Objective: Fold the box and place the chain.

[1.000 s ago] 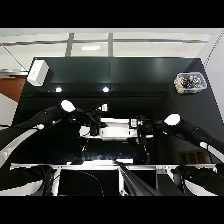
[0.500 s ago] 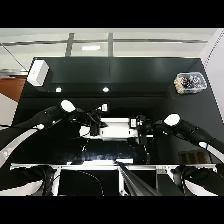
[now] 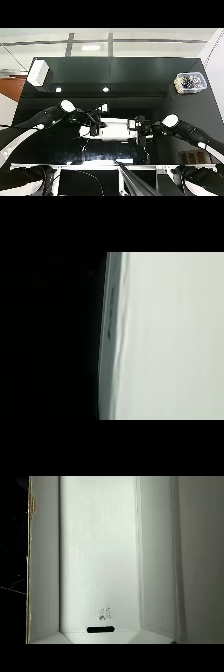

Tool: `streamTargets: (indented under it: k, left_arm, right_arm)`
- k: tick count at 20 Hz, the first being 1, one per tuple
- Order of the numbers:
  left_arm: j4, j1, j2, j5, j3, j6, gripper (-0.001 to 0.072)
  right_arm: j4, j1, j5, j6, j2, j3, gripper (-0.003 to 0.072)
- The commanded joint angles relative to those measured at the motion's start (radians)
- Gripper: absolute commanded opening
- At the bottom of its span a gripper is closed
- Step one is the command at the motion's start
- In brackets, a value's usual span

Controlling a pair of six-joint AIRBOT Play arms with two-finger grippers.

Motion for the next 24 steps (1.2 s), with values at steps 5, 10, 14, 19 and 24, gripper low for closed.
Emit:
streamTargets:
  k: [5, 10, 14, 19, 24]
  left_arm:
    - [0.0, 0.0, 0.0, 0.002, 0.0, 0.0, 0.003]
    - [0.0, 0.003, 0.001, -0.003, 0.001, 0.0, 0.003]
    - [0.05, 0.005, 0.034, -0.013, 0.016, -0.006, 0.0307]
    - [0.247, 0.044, 0.134, -0.018, 0.019, -0.186, 0.0656]
    - [0.416, 0.149, 0.281, -0.162, 0.019, -0.417, 0.0597]
  right_arm:
    - [-0.015, 0.012, -0.022, 0.023, -0.001, 0.0, 0.0703]
    - [-0.015, 0.012, -0.021, 0.023, -0.001, 0.0, 0.0542]
    - [-0.015, 0.012, -0.021, 0.023, -0.001, 0.0, 0.0542]
    - [-0.016, 0.011, -0.021, 0.03, -0.001, 0.0, 0.0542]
    - [-0.016, 0.011, -0.022, 0.031, -0.001, 0.0, 0.0542]
